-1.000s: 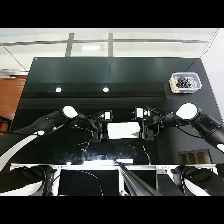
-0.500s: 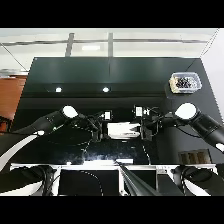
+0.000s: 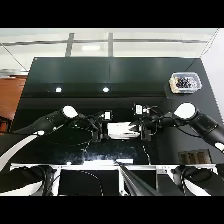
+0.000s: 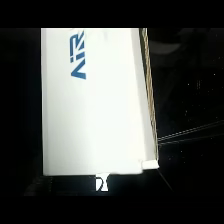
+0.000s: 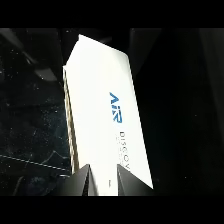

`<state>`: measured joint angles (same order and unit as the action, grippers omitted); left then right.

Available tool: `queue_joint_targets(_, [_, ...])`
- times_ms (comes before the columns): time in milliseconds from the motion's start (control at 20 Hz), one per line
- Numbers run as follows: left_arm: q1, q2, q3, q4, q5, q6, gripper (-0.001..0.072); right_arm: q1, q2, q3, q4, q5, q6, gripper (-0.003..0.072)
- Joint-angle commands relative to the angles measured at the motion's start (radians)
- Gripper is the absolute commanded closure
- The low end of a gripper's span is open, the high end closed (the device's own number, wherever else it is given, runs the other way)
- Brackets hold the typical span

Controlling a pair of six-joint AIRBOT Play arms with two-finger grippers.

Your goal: Fold the box and place the chain.

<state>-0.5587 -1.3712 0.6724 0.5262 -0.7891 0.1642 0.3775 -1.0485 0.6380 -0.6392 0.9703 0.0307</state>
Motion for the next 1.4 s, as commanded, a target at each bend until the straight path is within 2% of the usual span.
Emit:
queue_joint_targets(0, [0.000, -0.001, 0.000, 0.000, 0.000, 0.000, 0.0200, 0.001, -0.008, -0.001, 0.000, 0.003, 0.005, 0.0495])
queue_joint_targets(700, [0.000, -0.001, 0.000, 0.000, 0.000, 0.000, 0.0200, 0.001, -0.016, -0.001, 0.000, 0.033, 0.008, 0.0494])
queue_joint_targets(750, [0.000, -0.001, 0.000, 0.000, 0.000, 0.000, 0.0200, 0.001, -0.016, -0.001, 0.000, 0.040, 0.016, 0.0467])
queue_joint_targets(800, [0.000, -0.001, 0.000, 0.001, 0.000, 0.000, 0.0200, 0.001, -0.016, -0.001, 0.000, 0.037, 0.041, 0.0403])
queue_joint_targets(1350, [0.000, -0.001, 0.000, 0.000, 0.000, 0.000, 0.0200, 0.001, -0.016, -0.046, 0.000, 0.001, 0.056, 0.0424])
